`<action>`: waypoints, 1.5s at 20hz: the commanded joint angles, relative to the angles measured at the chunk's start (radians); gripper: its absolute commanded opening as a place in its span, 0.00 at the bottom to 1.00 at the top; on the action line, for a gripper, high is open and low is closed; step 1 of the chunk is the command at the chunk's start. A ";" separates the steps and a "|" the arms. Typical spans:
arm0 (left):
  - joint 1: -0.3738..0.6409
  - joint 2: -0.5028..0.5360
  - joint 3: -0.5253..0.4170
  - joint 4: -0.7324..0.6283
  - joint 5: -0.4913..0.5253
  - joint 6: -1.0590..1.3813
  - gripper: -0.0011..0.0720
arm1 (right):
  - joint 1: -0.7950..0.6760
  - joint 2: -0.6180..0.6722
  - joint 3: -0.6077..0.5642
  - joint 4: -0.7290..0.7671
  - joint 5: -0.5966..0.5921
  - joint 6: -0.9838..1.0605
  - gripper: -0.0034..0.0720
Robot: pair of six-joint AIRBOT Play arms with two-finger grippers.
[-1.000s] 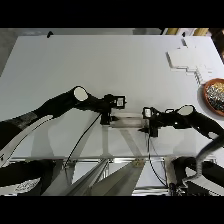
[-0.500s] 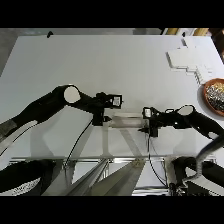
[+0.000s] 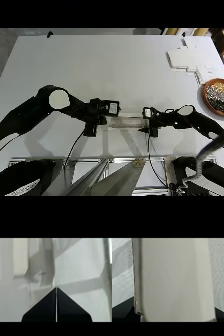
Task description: Fold the box and place the chain.
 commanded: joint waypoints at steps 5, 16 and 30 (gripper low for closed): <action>-0.138 -0.154 0.002 -0.372 0.613 0.155 0.02 | 0.000 0.001 0.000 0.000 0.000 0.001 0.58; -0.055 -0.426 0.006 -0.759 0.692 0.147 0.02 | 0.000 0.001 0.000 0.000 0.000 0.001 0.58; 0.000 -0.066 0.006 0.246 0.140 -0.310 0.03 | 0.000 0.001 0.000 0.000 0.000 0.000 0.58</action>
